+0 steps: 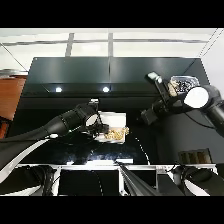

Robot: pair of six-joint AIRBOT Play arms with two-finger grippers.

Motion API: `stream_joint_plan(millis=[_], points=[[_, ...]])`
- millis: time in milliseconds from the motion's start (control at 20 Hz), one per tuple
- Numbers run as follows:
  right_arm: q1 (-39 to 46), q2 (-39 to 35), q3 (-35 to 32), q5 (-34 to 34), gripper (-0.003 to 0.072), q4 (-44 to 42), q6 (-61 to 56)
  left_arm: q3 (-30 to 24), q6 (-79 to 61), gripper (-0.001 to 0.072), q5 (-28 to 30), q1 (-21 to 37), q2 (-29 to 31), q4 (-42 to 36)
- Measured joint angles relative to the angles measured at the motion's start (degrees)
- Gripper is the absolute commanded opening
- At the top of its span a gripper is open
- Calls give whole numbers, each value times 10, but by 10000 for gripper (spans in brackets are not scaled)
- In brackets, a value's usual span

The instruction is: Fold the box and place the chain.

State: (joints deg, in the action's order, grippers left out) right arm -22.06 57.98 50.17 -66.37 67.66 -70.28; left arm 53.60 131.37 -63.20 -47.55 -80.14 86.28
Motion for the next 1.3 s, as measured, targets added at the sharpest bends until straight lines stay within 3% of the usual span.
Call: stream_joint_plan(millis=[300,600,950,1300], points=[[-28,1,-143,113,694,-23,311,0,0,30,0,0,0,0],[-57,40,-180,206,693,-134,542,0,0,31,0,0,0,0],[-63,88,-186,244,692,-229,663,0,0,31,0,0,0,0],[-87,106,-186,272,691,-254,689,0,0,31,0,0,0,0]])
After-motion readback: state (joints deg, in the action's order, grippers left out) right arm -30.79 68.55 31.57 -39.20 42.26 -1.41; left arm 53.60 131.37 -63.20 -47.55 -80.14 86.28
